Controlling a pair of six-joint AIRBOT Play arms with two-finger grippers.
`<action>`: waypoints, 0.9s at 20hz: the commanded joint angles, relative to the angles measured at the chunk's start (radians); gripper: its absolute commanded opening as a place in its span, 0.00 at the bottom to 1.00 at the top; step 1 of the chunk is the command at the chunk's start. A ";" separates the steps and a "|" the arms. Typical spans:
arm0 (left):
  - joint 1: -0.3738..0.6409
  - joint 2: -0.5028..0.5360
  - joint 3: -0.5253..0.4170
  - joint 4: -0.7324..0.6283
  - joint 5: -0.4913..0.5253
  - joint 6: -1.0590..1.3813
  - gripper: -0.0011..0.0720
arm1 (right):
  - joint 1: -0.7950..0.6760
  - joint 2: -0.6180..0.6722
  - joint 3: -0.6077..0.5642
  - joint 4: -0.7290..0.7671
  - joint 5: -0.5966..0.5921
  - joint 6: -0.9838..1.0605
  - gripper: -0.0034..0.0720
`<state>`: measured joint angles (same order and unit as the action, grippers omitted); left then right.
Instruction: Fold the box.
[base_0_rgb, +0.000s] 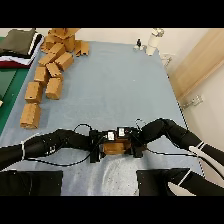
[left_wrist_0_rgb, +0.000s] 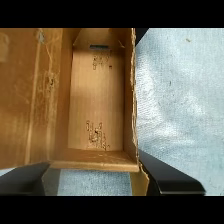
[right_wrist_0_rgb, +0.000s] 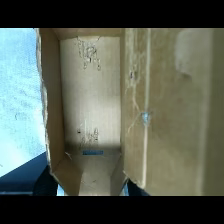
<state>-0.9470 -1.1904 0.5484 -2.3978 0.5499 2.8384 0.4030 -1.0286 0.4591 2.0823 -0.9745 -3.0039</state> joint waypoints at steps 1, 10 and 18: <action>0.001 0.000 0.001 0.000 -0.003 0.000 0.65 | 0.000 0.000 0.000 0.000 0.000 0.000 0.71; 0.001 0.000 0.001 0.000 -0.003 0.000 0.65 | 0.000 0.023 0.003 -0.004 -0.076 0.143 0.99; 0.001 0.000 0.001 0.000 -0.003 0.000 0.65 | 0.000 0.264 0.024 -0.229 -0.213 0.292 0.99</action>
